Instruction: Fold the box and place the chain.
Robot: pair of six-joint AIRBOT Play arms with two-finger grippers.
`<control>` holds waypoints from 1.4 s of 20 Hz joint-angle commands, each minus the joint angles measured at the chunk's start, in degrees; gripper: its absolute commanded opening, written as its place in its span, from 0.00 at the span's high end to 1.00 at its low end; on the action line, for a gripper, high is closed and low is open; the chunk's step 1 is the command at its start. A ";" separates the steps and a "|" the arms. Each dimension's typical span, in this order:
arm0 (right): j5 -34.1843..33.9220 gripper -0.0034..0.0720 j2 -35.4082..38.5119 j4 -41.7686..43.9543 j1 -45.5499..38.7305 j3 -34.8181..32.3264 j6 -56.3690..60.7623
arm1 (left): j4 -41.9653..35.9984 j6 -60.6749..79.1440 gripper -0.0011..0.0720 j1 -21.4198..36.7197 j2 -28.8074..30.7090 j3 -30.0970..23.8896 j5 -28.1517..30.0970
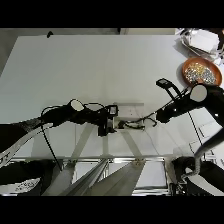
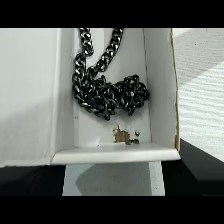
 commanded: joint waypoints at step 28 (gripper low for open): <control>-2.47 0.93 -9.53 2.38 -0.15 -0.50 0.24 | 0.00 0.02 0.61 0.04 0.04 0.07 0.02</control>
